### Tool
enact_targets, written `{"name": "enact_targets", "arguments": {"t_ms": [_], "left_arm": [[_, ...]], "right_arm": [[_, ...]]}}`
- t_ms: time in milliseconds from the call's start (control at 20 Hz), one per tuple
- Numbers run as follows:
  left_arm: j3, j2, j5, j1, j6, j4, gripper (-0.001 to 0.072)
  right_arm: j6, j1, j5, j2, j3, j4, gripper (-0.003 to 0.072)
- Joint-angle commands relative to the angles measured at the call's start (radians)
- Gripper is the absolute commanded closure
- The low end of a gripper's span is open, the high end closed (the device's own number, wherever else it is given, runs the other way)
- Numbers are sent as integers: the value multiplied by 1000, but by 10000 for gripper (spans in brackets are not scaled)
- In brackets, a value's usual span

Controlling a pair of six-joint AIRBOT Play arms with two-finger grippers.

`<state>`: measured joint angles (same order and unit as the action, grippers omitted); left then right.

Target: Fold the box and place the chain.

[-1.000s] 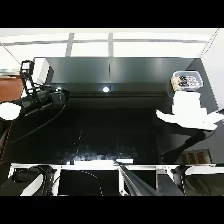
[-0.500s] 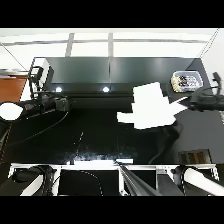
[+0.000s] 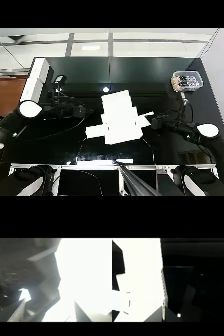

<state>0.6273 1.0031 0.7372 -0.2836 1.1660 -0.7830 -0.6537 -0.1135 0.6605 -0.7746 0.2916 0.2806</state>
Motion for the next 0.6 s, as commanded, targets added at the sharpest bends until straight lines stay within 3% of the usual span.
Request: {"name": "enact_targets", "arguments": {"t_ms": [0, 200, 300, 550], "left_arm": [[0, 145, 43, 16, -121, 267, 4], [2, 384, 290, 61, -420, 634, 4], [11, 475, 369, 58, -527, 737, 4], [155, 613, 539, 15, -530, 534, 15]], "right_arm": [[10, -108, -85, 25, -34, -26, 675], [6, -119, -80, 25, -34, -26, 674], [5, -119, -80, 25, -34, -26, 674], [3, -119, -72, 25, -34, -25, 674]]}}
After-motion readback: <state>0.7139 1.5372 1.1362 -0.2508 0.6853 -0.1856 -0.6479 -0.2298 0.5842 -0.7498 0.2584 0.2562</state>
